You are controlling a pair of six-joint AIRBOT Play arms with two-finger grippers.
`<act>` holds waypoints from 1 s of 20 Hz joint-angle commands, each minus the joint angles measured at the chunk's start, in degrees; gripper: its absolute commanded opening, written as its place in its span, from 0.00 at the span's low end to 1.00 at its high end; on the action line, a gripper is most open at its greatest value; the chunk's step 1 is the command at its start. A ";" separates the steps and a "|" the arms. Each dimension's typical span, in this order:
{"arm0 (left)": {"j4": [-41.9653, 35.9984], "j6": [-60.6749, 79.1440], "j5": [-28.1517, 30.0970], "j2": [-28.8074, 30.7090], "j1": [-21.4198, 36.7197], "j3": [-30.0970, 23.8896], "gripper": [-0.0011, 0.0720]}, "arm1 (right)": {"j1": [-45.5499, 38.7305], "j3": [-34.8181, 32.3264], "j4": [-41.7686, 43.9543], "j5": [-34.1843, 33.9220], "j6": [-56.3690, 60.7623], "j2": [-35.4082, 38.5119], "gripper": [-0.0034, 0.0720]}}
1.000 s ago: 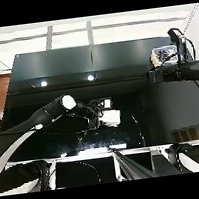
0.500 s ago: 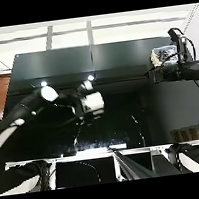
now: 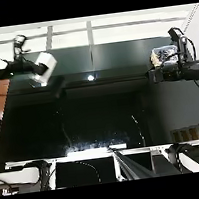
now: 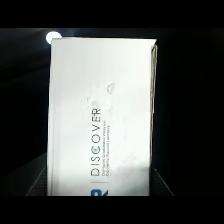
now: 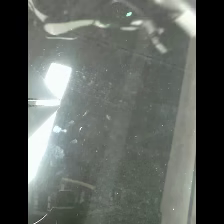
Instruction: Fold the box and place the chain.
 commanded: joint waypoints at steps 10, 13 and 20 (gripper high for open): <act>16.98 -19.63 -6.05 -20.20 7.50 24.81 0.99 | 0.00 0.02 0.63 -1.33 0.81 0.00 0.10; 16.68 -19.63 -14.91 -17.73 7.52 31.06 0.99 | 0.00 0.04 0.66 -1.29 0.81 0.00 0.10; 7.37 -28.79 -39.58 -2.84 5.38 32.85 0.05 | 0.00 0.02 -1.99 1.42 0.83 0.81 0.10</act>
